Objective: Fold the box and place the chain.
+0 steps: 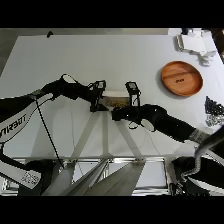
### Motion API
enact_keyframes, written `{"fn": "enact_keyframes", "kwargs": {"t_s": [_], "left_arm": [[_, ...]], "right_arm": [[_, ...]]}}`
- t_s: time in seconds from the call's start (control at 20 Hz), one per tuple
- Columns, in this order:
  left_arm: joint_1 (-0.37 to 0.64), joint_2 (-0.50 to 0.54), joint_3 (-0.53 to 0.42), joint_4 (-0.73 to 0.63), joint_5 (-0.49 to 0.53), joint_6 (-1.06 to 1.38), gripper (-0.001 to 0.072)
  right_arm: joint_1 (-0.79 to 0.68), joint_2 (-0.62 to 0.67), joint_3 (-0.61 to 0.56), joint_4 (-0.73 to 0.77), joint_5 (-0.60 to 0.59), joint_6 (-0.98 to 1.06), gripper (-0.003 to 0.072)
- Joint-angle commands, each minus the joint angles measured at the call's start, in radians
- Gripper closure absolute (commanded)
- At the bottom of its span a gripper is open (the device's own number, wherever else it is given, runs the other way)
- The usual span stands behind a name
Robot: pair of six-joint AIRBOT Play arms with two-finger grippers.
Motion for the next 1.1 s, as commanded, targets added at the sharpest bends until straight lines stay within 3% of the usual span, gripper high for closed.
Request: {"fn": "enact_keyframes", "kwargs": {"t_s": [0.0, 0.1, 0.3, 0.5, 0.7, 1.05], "left_arm": [[0.0, 0.0, 0.001, 0.0, 0.0, 0.0, 0.0551], [0.0, 0.0, 0.001, 0.0, 0.0, 0.0, 0.0551], [0.0, 0.0, 0.001, 0.0, 0.0, 0.0, 0.0551], [0.0, 0.0, 0.001, 0.0, 0.0, 0.0, 0.0551], [0.0, 0.0, 0.001, 0.0, 0.0, 0.0, 0.0551], [0.0, 0.0, 0.001, 0.0, 0.0, 0.0, 0.0551]], "right_arm": [[0.003, -0.026, 0.0, -0.008, -0.047, 0.025, 0.0357], [0.003, -0.026, 0.0, -0.013, -0.048, 0.025, 0.0418], [0.003, -0.026, 0.0, -0.045, -0.053, 0.025, 0.0662], [0.003, 0.004, 0.0, -0.024, -0.031, 0.025, 0.0677], [0.003, 0.123, 0.0, -0.023, 0.04, 0.007, 0.0678], [-0.106, 0.164, 0.012, -0.026, -0.058, -0.034, 0.0675]]}}
